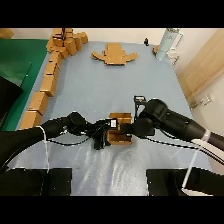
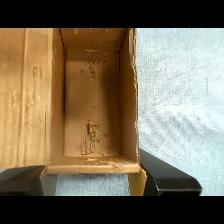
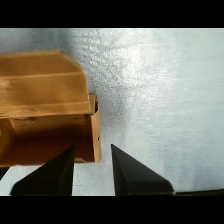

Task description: Fold the box.

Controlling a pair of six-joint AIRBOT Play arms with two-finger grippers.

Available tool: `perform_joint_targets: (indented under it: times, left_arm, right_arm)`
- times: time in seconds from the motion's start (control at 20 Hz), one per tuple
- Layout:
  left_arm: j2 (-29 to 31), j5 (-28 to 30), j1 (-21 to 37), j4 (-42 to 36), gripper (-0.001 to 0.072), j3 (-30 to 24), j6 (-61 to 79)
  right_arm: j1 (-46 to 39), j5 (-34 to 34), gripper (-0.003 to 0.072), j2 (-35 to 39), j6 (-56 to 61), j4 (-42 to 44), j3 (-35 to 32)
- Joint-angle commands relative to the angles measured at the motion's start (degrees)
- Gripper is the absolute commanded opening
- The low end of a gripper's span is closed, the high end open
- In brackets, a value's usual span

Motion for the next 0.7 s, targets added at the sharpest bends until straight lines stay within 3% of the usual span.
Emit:
perform_joint_targets:
  times: [0.0, 0.1, 0.2, 0.3, 0.4, 0.5, 0.65]
  left_arm:
    - [-0.02, 0.02, 0.02, 0.02, 0.0466, 0.07, 0.02]
    - [-0.02, 0.02, 0.02, 0.02, 0.0466, 0.07, 0.02]
    - [-0.02, 0.02, 0.02, 0.02, 0.0465, 0.07, 0.02]
    - [-0.02, 0.02, 0.02, 0.02, 0.0466, 0.07, 0.02]
    - [-0.02, 0.02, 0.02, 0.02, 0.0465, 0.07, 0.02]
    - [-0.02, 0.02, 0.02, 0.02, 0.0466, 0.07, 0.02]
    - [-0.02, 0.02, 0.02, 0.02, 0.0466, 0.07, 0.02]
  right_arm:
    - [-1.16, -3.52, 0.0289, 5.60, 0.87, -5.07, 0.20]
    - [-5.60, -5.27, 0.0145, 6.21, -0.48, -10.38, 0.17]
    - [-13.99, -3.06, 0.0142, 4.17, -9.35, -9.62, 0.13]
    - [-23.34, 2.47, 0.0011, 0.13, -21.05, -4.33, 0.15]
    - [-33.48, 10.75, 0.0004, -5.46, -35.58, 9.64, 0.28]
    - [-41.40, 14.58, 0.0004, -11.06, -54.49, 32.13, 0.79]
    - [-46.29, 6.88, 0.0004, -19.37, -78.47, 56.68, 4.07]
